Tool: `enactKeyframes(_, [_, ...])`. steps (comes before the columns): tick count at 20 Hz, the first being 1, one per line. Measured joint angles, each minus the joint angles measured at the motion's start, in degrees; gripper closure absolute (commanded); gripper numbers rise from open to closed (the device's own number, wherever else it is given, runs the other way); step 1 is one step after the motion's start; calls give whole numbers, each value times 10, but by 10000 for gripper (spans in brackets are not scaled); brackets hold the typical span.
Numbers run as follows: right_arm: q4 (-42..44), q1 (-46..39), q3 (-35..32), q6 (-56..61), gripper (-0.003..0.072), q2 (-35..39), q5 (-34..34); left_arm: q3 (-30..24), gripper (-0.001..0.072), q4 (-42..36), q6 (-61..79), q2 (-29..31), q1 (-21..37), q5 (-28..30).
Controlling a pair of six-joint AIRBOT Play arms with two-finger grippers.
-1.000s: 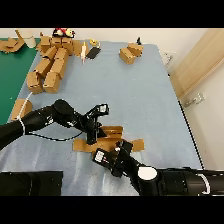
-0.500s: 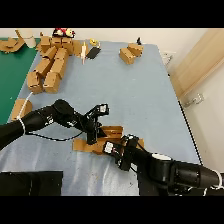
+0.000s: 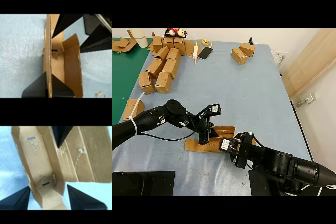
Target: Fold the box.
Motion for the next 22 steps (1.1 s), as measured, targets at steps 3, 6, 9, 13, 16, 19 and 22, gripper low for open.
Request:
enactKeyframes(3, [56, -49, -1, -76, -28, 1, 12, 0, 698, 0, 0, 0, 0, 0])
enactKeyframes(6, [205, -148, -1, -253, -28, 0, 20, 0, 698, 0, 0, 0, 0, 0])
enactKeyframes(9, [367, -251, -1, -453, -28, -9, 8, 0, 699, 0, 0, 0, 0, 0])
enactKeyframes(13, [498, -332, 6, -639, -28, -51, -18, 0, 698, 0, 0, 0, 0, 0])
enactKeyframes(16, [538, -353, 23, -712, -26, -98, -25, 0, 698, 0, 0, 0, 0, 0])
enactKeyframes(19, [553, -361, 37, -733, -25, -133, -26, 0, 698, 0, 0, 0, 0, 0])
enactKeyframes(22, [557, -365, 43, -735, -25, -146, -28, 0, 698, 0, 0, 0, 0, 0])
